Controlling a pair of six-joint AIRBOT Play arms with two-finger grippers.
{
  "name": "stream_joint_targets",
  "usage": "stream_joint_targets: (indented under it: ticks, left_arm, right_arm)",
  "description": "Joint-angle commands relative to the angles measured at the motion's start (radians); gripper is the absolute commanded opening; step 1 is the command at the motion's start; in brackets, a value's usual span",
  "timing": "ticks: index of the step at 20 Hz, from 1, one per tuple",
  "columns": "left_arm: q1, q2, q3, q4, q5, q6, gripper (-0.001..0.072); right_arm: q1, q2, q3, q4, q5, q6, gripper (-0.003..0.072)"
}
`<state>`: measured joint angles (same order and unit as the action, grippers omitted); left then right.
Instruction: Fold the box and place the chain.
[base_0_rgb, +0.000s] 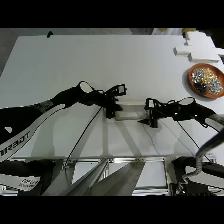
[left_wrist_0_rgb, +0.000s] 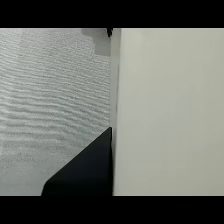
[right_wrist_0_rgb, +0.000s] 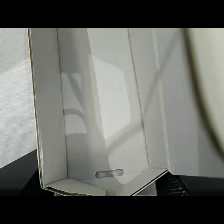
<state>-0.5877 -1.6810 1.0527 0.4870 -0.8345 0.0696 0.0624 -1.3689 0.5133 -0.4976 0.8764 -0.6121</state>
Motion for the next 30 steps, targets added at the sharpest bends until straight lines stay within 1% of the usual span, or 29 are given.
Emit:
stream_joint_targets:
  ticks: [1, 3, 26, 27, 28, 29, 30]
  left_arm:
    - [0.0, 0.0, 0.001, 0.0, 0.0, 0.0, 0.0012]
    - [0.0, 0.0, 0.001, 0.0, 0.0, 0.0, 0.0012]
    - [0.002, 0.004, 0.001, 0.0, 0.0, -0.004, 0.0015]
    - [0.003, 0.01, 0.001, 0.001, 0.0, -0.004, 0.0068]
    - [0.005, 0.02, 0.001, 0.005, 0.0, -0.005, 0.0223]
    - [0.009, 0.033, 0.001, 0.013, -0.007, -0.006, 0.0404]
    - [0.013, 0.047, 0.001, 0.035, -0.008, -0.008, 0.0541]
  right_arm:
    - [0.001, 0.0, 0.0, -0.003, -0.002, 0.001, 0.0446]
    - [0.001, 0.0, 0.0, -0.003, -0.003, 0.001, 0.0459]
    - [0.001, 0.0, 0.0, -0.003, 0.002, 0.001, 0.0458]
    - [0.001, 0.0, 0.0, -0.003, 0.002, 0.001, 0.0458]
    - [0.001, 0.0, 0.0, -0.003, 0.002, 0.001, 0.0458]
    - [0.001, 0.0, 0.0, -0.003, 0.002, 0.002, 0.0458]
    - [0.001, 0.0, 0.0, -0.003, 0.002, 0.001, 0.0458]
